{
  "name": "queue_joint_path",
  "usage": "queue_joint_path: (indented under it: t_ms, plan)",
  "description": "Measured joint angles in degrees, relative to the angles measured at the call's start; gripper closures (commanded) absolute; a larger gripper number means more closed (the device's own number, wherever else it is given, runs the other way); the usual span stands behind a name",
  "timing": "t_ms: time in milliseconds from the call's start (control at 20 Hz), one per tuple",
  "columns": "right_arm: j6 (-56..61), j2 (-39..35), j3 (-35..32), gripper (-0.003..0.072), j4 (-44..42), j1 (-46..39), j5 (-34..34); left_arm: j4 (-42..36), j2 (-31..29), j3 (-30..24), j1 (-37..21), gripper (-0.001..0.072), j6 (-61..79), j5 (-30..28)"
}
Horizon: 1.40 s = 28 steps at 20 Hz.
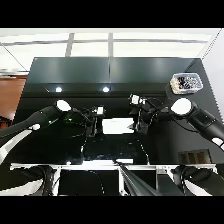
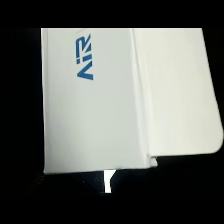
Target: Fold the box and place the chain.
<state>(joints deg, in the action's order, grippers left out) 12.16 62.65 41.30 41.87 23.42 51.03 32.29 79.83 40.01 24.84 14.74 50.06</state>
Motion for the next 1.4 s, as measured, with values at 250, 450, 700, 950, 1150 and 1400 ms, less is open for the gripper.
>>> queue_joint_path:
  t_ms: [250, 450, 700, 950, 1150, 1400]
  plan:
    - [-1.77, 0.28, -0.24, 0.0004, 0.02, 1.33, -0.09, -0.09, 0.0, 0.0, 0.0, 0.035, 0.0, 0.07]
    - [-2.16, 0.94, -0.24, 0.021, 0.26, 1.57, -0.2, -0.17, 0.0, 0.0, 0.0, 0.035, 0.0, 0.09]
    - [-2.32, 1.75, -0.24, 0.039, -0.09, 1.66, -0.87, -0.22, 0.0, 0.0, 0.0, 0.0351, -0.09, 0.11]
    - [-1.57, 1.88, -0.24, 0.039, -0.74, 1.66, -1.09, -0.26, 0.0, 0.0, 0.0, 0.0351, -0.04, 0.11]
    - [-0.79, 1.95, -0.28, 0.039, -0.9, 1.66, -1.11, -0.24, 0.02, 0.0, 0.0, 0.0351, 0.02, 0.13]
    - [-0.55, 2.01, -0.31, 0.039, -0.9, 1.66, -1.11, -0.24, 0.0, 0.0, 0.0, 0.035, 0.04, 0.13]
